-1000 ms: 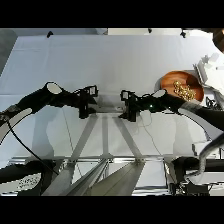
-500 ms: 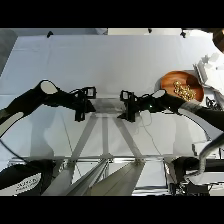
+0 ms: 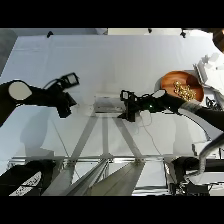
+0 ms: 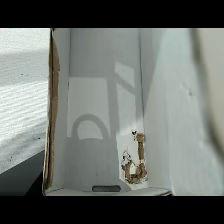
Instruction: Fold the box and place the chain.
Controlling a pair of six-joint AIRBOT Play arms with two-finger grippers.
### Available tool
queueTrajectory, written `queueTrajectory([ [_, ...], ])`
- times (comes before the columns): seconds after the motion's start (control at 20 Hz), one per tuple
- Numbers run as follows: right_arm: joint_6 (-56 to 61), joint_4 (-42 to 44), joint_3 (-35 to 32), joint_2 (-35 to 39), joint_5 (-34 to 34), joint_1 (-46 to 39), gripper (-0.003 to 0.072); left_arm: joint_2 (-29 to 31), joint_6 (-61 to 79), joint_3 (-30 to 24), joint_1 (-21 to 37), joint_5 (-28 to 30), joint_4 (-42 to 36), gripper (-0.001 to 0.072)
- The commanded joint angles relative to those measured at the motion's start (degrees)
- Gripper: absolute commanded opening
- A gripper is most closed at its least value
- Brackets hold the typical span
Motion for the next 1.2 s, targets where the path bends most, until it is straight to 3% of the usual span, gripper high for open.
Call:
queueTrajectory([
  [0.0,0.0,0.0,0.0,0.0,0.0,0.0,0.0381,0.4,-23.0,-2.6,5.1,3.6,1.1,0.0004],
  [0.15,0.0,0.0,0.0,0.0,0.0,0.0,0.0380,-2.6,-29.1,-6.3,6.7,7.5,-0.9,0.0004],
  [0.55,0.0,0.0,0.0,0.0,0.0,0.0,0.0381,-16.2,-28.9,-6.5,4.5,8.5,-12.9,0.0003],
  [0.8,0.0,0.0,0.0,0.0,0.0,0.0,0.0381,-17.9,-28.9,-6.5,-1.5,10.1,-13.6,0.0002],
  [1.15,0.0,0.0,0.0,0.0,0.0,0.0,0.0381,-17.3,-28.9,-6.4,-2.5,10.7,-23.5,0.0010],
])
